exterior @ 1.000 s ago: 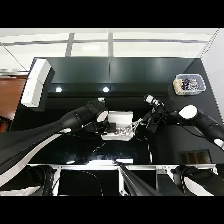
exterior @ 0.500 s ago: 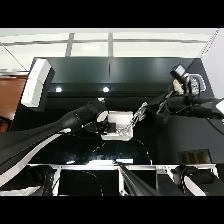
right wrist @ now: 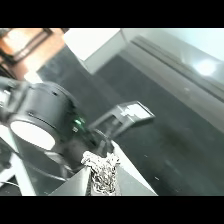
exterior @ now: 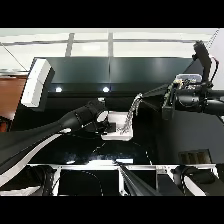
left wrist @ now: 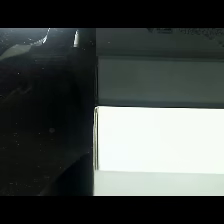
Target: Fold the box and place the chain.
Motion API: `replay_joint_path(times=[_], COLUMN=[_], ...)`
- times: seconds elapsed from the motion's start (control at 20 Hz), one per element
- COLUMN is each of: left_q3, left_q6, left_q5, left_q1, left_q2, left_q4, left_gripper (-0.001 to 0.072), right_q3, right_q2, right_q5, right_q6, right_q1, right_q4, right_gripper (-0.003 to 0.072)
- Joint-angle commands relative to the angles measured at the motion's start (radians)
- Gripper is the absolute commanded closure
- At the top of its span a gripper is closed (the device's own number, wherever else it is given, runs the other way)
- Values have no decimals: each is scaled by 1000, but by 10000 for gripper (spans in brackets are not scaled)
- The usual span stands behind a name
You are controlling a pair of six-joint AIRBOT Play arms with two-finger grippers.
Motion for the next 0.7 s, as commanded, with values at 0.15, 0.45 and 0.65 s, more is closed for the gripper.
replay_joint_path(times=[0.15,0.45,0.65], left_q3=[0,0,0], left_q6=[0,0,0], left_q5=[0,1,0], left_q1=[0,0,0], left_q2=[0,0,0], left_q4=[0,1,1], left_gripper=[678,678,678], right_q3=[5,3,-122], right_q2=[1,-8,-25], right_q5=[42,91,19], right_q6=[2,6,52], right_q1=[0,0,40], right_q4=[106,71,10], right_gripper=[671,671,671])
